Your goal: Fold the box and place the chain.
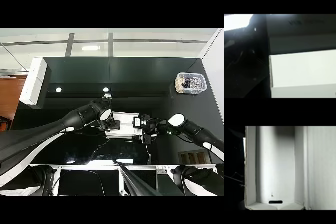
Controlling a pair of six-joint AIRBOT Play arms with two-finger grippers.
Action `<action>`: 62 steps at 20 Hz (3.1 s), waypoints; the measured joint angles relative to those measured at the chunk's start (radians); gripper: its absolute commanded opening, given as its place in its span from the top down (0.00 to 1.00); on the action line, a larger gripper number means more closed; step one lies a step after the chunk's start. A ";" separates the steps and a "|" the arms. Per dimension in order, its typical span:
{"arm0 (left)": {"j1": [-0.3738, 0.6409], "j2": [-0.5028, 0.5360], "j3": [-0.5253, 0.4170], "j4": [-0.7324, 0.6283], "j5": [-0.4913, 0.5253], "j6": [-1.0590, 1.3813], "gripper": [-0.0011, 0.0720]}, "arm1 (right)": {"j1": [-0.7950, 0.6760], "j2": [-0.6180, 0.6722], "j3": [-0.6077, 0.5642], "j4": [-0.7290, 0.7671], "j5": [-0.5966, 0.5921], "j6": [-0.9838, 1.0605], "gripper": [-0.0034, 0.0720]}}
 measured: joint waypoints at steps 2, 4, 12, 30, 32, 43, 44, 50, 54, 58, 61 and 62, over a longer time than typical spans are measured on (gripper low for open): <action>-0.001 -0.002 0.002 0.000 -0.003 -0.001 0.81 | 0.000 0.000 0.000 0.000 0.000 0.000 0.33; -0.002 -0.003 0.004 -0.013 -0.011 0.003 0.28 | 0.000 0.000 0.000 -0.002 0.000 -0.003 0.33; 0.000 -0.004 0.010 -0.003 -0.031 -0.044 0.95 | 0.000 0.000 0.000 0.001 -0.003 0.000 0.33; 0.000 -0.004 0.010 0.002 -0.021 -0.022 0.95 | -0.002 0.142 0.001 -0.213 0.047 0.179 0.51; 0.000 -0.004 0.010 0.002 -0.023 -0.022 0.95 | -0.002 0.145 0.000 -0.194 0.051 0.184 0.70; 0.000 -0.004 0.010 -0.002 -0.023 -0.019 0.95 | 0.053 0.095 0.000 0.018 0.004 0.247 0.44; 0.000 -0.004 0.010 -0.003 -0.021 -0.020 0.95 | 0.055 0.092 0.000 0.024 0.000 0.257 0.39; 0.000 -0.004 0.010 -0.008 -0.020 -0.021 0.95 | 0.059 0.087 0.001 0.021 -0.003 0.320 0.94; 0.000 -0.004 0.010 -0.008 -0.018 -0.021 0.95 | -0.008 0.132 0.031 -0.019 0.045 0.587 0.94; 0.000 -0.004 0.010 -0.008 -0.032 -0.018 0.95 | -0.246 0.223 0.126 -0.162 0.247 1.017 0.94; 0.000 -0.004 0.010 -0.008 -0.039 -0.019 0.95 | -0.493 0.264 0.127 -0.252 0.352 1.284 0.94; 0.000 -0.004 0.010 -0.008 -0.040 -0.019 0.95 | -0.561 0.271 0.108 -0.278 0.367 1.369 0.94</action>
